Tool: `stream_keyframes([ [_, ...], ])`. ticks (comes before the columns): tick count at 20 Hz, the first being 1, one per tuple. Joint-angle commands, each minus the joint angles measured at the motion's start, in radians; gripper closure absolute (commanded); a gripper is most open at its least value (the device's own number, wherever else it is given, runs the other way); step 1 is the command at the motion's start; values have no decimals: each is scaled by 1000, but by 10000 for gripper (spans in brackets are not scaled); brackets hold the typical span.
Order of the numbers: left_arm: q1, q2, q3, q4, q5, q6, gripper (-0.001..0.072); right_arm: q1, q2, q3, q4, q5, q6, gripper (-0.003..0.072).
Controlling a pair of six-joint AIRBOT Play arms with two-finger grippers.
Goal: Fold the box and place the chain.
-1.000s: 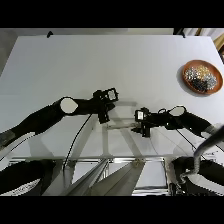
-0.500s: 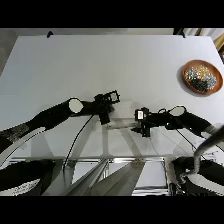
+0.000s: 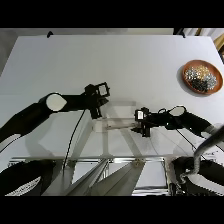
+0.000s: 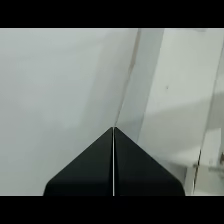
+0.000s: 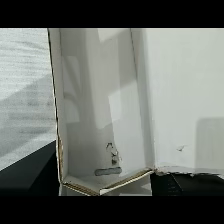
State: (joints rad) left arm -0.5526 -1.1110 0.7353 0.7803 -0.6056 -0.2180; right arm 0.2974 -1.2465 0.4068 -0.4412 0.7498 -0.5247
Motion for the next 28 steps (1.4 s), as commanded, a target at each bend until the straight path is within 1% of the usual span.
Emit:
stream_keyframes([
  [1,87,76,-7,65,-219,-85,702,1,0,0,0,1,0,280],
  [2,95,73,-18,63,-261,-75,702,1,0,0,0,1,0,280],
  [3,93,73,-37,48,-270,-36,703,1,0,0,0,1,0,280],
  [6,68,64,-108,-73,-285,192,702,1,0,0,0,1,0,280],
  [8,63,41,-145,-122,-282,264,702,1,0,0,0,1,0,280],
  [13,63,-59,-159,-100,-274,262,701,1,0,0,0,1,0,280],
  [17,63,-130,-159,-34,-274,254,701,1,0,0,0,1,0,280],
  [20,63,-146,-159,-4,-260,247,701,1,0,0,0,1,0,280],
  [27,63,-145,-159,-2,-180,240,695,1,0,0,0,1,0,280],
  [28,63,-144,-159,-2,-169,243,652,1,0,0,0,1,0,280],
])
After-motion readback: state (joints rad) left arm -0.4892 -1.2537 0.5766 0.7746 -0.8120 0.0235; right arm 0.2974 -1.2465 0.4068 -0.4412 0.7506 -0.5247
